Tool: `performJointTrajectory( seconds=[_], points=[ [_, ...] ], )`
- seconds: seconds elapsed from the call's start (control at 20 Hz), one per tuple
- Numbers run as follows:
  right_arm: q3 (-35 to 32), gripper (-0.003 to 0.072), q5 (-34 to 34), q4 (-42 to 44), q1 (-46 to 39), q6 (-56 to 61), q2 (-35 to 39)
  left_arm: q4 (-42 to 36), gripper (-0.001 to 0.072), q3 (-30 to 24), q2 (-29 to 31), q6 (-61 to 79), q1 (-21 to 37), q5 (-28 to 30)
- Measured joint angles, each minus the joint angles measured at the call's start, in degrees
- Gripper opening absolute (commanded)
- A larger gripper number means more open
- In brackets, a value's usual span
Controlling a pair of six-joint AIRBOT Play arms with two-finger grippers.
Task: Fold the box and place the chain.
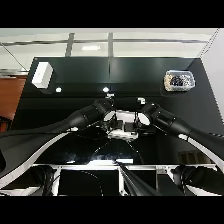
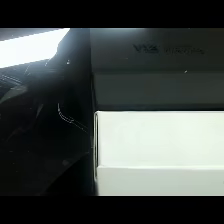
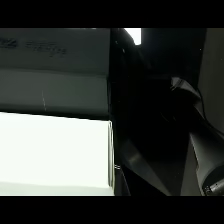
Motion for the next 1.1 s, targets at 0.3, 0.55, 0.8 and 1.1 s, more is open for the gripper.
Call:
performJointTrajectory(
  seconds=[0.3, 0.55, 0.8, 1.1],
  points=[
    [0.0, 0.0009, -1.4, -0.17, 0.0, 1.49, -0.52, -0.09, 0.0026, 0.0, 0.0, -0.15, 0.0, -0.07],
    [0.02, 0.0237, -2.6, -0.2, -0.13, 2.43, -0.57, 0.0, 0.0026, 0.0, 0.0, 0.15, 0.0, -0.11],
    [0.0, 0.0014, -1.57, -0.11, -0.17, 2.75, -0.59, -0.13, 0.0026, 0.0, 0.0, 0.09, 0.0, -0.07],
    [0.68, 0.0385, 0.31, -0.44, -0.37, 1.77, 0.79, -0.17, 0.0026, 0.0, 0.0, -0.04, 0.0, -0.02]
  ],
)
